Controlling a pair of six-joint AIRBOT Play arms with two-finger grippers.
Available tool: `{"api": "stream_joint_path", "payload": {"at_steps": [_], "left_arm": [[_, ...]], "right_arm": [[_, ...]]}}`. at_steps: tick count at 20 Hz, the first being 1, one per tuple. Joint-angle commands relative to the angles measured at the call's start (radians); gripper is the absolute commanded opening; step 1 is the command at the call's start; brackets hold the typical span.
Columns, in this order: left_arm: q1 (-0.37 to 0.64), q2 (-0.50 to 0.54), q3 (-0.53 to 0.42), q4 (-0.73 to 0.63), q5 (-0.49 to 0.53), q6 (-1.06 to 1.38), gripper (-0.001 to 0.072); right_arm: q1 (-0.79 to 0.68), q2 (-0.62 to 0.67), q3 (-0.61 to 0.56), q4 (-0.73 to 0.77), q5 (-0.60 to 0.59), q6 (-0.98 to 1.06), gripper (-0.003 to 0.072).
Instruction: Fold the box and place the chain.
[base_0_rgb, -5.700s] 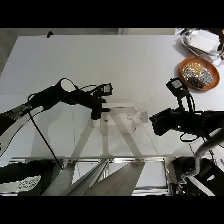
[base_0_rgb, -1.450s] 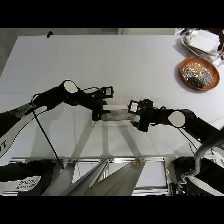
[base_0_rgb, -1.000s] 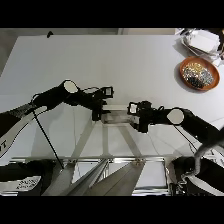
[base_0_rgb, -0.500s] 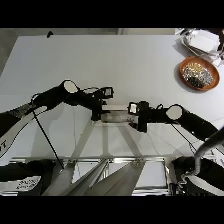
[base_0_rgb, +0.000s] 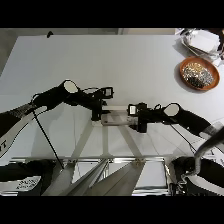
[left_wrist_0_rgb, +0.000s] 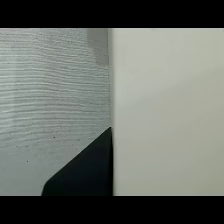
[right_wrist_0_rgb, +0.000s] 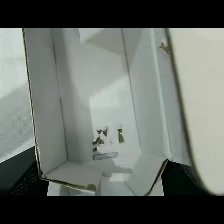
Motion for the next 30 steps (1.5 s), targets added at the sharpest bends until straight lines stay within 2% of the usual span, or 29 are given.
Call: {"api": "stream_joint_path", "payload": {"at_steps": [1, 8, 10, 13, 14, 18, 19, 20, 21, 30], "left_arm": [[0.0, 0.0, 0.0, 0.0, 0.0, 0.0, 0.0014], [0.0, 0.0, 0.0, 0.0, 0.001, 0.0, 0.0014], [0.0, 0.0, 0.0, 0.0, 0.0, 0.0, 0.0014], [0.0, 0.0, 0.0, 0.0, 0.0, 0.0, 0.0014], [0.0, 0.0, 0.0, 0.0, 0.0, 0.0, 0.0014], [0.0, 0.0, 0.0, 0.0, 0.001, 0.0, 0.0014], [0.0, 0.0, 0.0, 0.0, 0.001, 0.0, 0.0014], [0.0, 0.0, 0.0, 0.0, 0.0, 0.0, 0.0014], [0.0, 0.0, 0.0, 0.0, 0.0, 0.0, 0.0014], [0.0, 0.0, 0.0, 0.0, 0.0, 0.0, 0.0014]], "right_arm": [[-0.001, -0.032, 0.0, 0.021, 0.011, -0.049, 0.0658], [-0.001, -0.046, 0.0, 0.072, 0.011, -0.077, 0.0638], [-0.001, -0.046, 0.0, 0.087, 0.01, -0.101, 0.058], [-0.001, -0.046, 0.0, 0.089, 0.009, -0.106, 0.0566], [-0.001, -0.046, 0.0, 0.089, 0.006, -0.106, 0.0524], [-0.001, -0.064, 0.0, 0.088, 0.003, -0.106, 0.0515], [-0.001, -0.072, 0.0, 0.088, 0.004, -0.105, 0.0487], [-0.001, -0.073, 0.0, 0.089, 0.004, -0.105, 0.0413], [-0.001, -0.073, 0.0, 0.089, 0.004, -0.105, 0.0393], [-0.001, -0.072, 0.0, 0.088, 0.035, -0.083, 0.0401]]}}
